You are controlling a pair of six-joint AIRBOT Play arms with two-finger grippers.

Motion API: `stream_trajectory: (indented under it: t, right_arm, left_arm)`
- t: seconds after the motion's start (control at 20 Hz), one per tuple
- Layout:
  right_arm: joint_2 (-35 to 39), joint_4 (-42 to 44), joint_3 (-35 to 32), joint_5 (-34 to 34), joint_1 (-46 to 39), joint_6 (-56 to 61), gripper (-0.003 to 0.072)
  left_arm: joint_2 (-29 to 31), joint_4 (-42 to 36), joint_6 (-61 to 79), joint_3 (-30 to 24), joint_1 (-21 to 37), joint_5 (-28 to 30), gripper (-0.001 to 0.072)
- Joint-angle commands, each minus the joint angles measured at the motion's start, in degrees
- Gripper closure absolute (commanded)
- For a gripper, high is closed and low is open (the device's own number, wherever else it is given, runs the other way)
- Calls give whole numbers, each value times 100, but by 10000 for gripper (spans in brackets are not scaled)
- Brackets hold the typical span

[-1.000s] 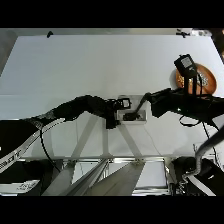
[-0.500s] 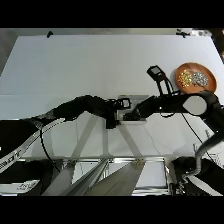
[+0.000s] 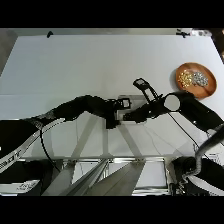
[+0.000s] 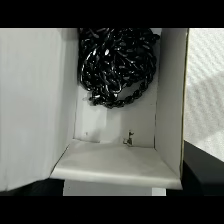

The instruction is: Fold the box and place the chain.

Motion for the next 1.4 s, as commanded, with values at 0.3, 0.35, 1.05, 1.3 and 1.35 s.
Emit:
stream_trajectory:
  t: [0.3, 0.35, 1.05, 1.3, 1.35]
  right_arm:
    - [459, -15, 0, 79, -170, 76, 451]
    - [756, -15, 0, 208, -323, 76, 453]
    - [304, -4, 0, -400, -2559, -105, 675]
    - [-649, 1679, 83, -575, -2559, -1451, 676]
    - [-815, 2041, 146, -555, -2559, -1692, 676]
  left_arm:
    - [2, 0, 2, -2, -4, 0, 394]
    - [2, 0, 2, -2, -4, 0, 394]
    - [2, 2, 2, -2, -4, 0, 394]
    - [4, 2, 2, -2, -4, 0, 394]
    - [2, 0, 2, -2, -4, 0, 394]
